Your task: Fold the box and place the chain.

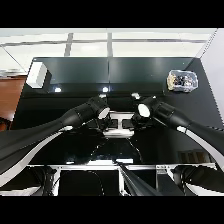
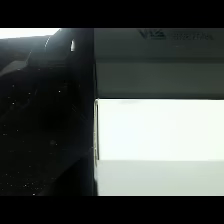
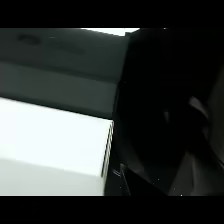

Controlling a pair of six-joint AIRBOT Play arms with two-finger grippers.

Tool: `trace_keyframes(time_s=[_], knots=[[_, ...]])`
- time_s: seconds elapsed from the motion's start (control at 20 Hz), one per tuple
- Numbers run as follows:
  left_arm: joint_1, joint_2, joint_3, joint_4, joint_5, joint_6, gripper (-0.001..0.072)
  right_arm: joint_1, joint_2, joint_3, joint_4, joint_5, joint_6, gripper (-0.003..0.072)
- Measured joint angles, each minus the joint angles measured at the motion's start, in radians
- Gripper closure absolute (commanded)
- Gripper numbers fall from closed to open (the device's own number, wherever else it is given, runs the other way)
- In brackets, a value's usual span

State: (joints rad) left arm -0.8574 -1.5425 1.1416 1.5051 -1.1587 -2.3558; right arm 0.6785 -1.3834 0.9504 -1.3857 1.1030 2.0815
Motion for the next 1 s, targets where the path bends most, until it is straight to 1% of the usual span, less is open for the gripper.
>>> trace_keyframes(time_s=[0.1,0.15,0.2,0.35,0.4,0.45,0.5,0.6,0.7,0.75,0.8,0.85,1.0], knots=[[0.000,0.000,0.000,0.000,0.002,0.000,0.0685,0.020,-0.016,0.010,-0.034,0.012,0.066,0.0453],[0.000,0.000,0.000,-0.001,0.003,0.000,0.0685,0.025,-0.023,0.012,-0.045,0.014,0.088,0.0615],[0.000,0.000,0.000,-0.003,0.007,-0.002,0.0685,0.030,-0.025,0.014,-0.054,0.018,0.106,0.0675],[0.000,0.000,0.000,-0.006,0.003,-0.006,0.0685,0.038,-0.031,0.018,-0.068,0.024,0.143,0.0674],[0.000,0.000,0.000,-0.005,0.003,-0.005,0.0685,0.039,-0.032,0.018,-0.069,0.026,0.146,0.0653],[0.000,0.000,0.000,-0.003,0.004,-0.003,0.0685,0.041,-0.032,0.018,-0.074,0.026,0.148,0.0554],[0.000,0.000,0.000,0.001,0.003,0.001,0.0685,0.042,-0.035,0.018,-0.078,0.026,0.148,0.0554],[0.000,0.000,0.000,0.001,0.002,0.001,0.0685,0.042,-0.035,0.018,-0.077,0.023,0.153,0.0676],[0.000,0.000,0.000,-0.002,0.001,-0.004,0.0685,0.042,-0.034,0.018,-0.076,0.019,0.163,0.0675],[0.000,0.000,0.000,-0.001,-0.001,-0.003,0.0685,0.042,-0.035,0.018,-0.074,0.018,0.163,0.0665],[0.000,0.000,0.000,-0.001,-0.001,-0.003,0.0685,0.042,-0.034,0.019,-0.074,0.019,0.163,0.0483],[0.000,0.000,0.000,0.005,-0.002,0.001,0.0685,0.043,-0.032,0.019,-0.079,0.022,0.158,0.0361],[0.000,0.000,0.000,0.008,-0.008,0.001,0.0685,0.042,0.005,0.031,-0.081,0.040,0.143,0.0362]])
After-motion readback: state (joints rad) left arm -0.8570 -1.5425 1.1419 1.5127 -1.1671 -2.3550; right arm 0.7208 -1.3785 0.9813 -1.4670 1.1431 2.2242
